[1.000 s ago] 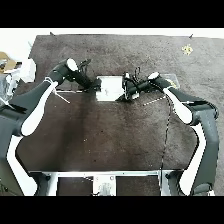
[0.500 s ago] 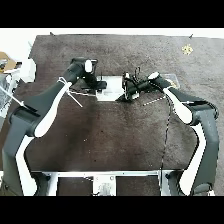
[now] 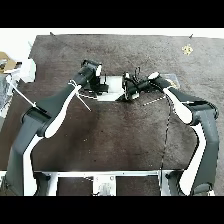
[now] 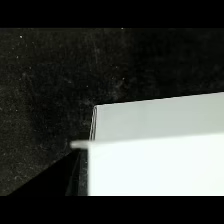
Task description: Fold the box and place the chain.
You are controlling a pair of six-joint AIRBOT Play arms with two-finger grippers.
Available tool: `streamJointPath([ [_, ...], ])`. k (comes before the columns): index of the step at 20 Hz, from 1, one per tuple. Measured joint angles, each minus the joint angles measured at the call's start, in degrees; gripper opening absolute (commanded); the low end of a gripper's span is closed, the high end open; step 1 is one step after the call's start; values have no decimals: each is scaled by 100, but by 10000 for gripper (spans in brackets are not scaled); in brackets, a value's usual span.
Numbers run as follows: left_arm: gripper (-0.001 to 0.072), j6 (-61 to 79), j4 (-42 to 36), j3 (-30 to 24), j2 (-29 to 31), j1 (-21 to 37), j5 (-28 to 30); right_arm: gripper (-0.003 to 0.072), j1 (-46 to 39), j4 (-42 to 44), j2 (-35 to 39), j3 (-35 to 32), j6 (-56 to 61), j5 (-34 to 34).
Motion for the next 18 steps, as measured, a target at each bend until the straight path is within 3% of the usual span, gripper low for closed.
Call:
streamJointPath([
  [3, 233, -39, 74, 11, -39, -11, 4, 448, 0, -2, 0, 0, 2, 0],
  [5, 153, -59, 83, 11, -61, -11, 50, 448, 0, 0, 0, 0, 0, 0],
  [8, 136, -109, 125, 11, -74, -39, 103, 448, 0, 0, 0, 0, 2, 0],
  [9, 61, -127, 153, 11, -76, -61, 125, 448, 0, 0, 0, 0, 0, 0],
  [11, 58, -192, 166, 13, -79, -79, 175, 448, 0, 0, 0, 0, 9, 0],
  [13, 9, -236, 190, 11, -79, -92, 205, 448, 0, 0, 0, 0, 11, -2],
  [18, 12, -407, 195, 13, -79, -101, 227, 448, 0, 0, 0, 0, 11, -2],
])
